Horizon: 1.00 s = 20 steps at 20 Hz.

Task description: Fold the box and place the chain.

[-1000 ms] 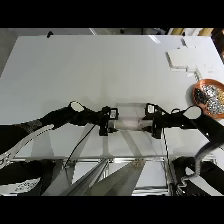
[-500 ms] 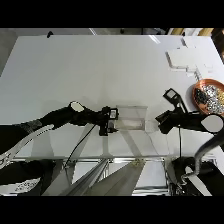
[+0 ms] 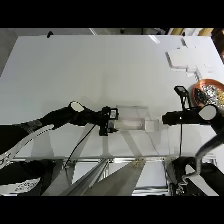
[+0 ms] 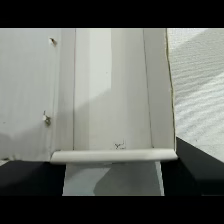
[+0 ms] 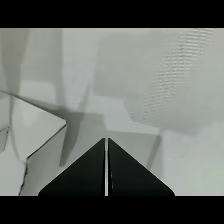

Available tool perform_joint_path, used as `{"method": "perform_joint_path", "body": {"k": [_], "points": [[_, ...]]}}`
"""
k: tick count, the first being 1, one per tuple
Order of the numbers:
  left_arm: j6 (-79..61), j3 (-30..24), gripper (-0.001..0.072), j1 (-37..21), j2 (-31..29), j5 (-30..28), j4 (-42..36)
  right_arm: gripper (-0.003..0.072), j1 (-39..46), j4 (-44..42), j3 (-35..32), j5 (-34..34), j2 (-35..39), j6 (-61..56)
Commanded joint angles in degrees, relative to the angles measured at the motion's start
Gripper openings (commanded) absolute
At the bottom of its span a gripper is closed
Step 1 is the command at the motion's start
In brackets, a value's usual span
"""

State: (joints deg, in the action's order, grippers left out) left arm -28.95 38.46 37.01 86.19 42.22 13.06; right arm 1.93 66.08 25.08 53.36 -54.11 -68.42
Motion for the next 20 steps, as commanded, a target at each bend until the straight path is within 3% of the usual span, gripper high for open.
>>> {"method": "perform_joint_path", "body": {"k": [1, 8, 14, 20], "points": [[0.00, 0.02, 0.0271, 0.00, 0.02, 0.00, 0.00, 0.0018, 0.33, -7.98, 0.00, 4.74, -8.55, 1.92], [0.00, 0.02, 0.0271, 0.00, 0.02, 0.00, 0.00, 0.0022, 0.33, -16.74, -0.46, 9.51, -6.47, 7.54], [0.00, 0.02, 0.0271, 0.00, 0.02, 0.00, 0.02, 0.0208, 0.26, -20.15, -0.46, 10.36, 0.61, 8.37], [0.00, 0.02, 0.0271, 0.00, 0.02, 0.00, 0.02, 0.0273, 0.26, -24.13, -1.16, 9.81, 0.76, 10.47]]}}
